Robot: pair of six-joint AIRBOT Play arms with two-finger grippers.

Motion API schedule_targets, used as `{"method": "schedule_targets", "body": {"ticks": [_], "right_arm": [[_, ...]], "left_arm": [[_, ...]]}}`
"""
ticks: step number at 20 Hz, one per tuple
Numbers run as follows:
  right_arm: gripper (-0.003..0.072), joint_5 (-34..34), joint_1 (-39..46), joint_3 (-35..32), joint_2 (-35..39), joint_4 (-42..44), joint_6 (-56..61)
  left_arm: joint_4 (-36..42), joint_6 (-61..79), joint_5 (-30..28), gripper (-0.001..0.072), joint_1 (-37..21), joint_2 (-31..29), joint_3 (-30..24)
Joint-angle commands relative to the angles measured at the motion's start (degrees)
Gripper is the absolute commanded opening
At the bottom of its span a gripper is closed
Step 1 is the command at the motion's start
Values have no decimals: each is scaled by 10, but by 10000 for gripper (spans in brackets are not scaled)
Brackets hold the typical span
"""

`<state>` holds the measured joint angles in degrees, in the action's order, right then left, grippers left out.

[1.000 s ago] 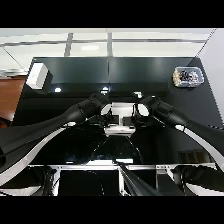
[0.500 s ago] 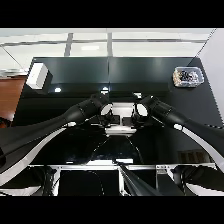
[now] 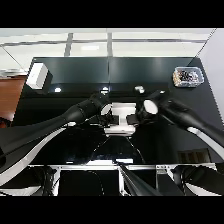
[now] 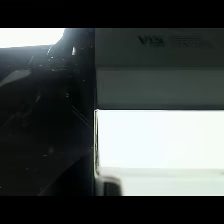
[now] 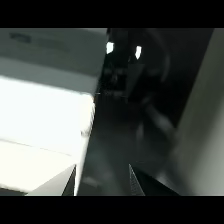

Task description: Fold the box and place the chain.

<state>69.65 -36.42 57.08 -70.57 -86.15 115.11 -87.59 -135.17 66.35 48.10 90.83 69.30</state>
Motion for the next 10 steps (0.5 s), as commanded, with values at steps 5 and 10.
{"method": "schedule_targets", "body": {"ticks": [5,10], "right_arm": [[376,-12,134,7,168,-319,-33],[691,-256,340,-21,106,-255,-31]], "left_arm": [[0,0,2,25,0,0,0],[0,0,2,24,0,0,0]]}}
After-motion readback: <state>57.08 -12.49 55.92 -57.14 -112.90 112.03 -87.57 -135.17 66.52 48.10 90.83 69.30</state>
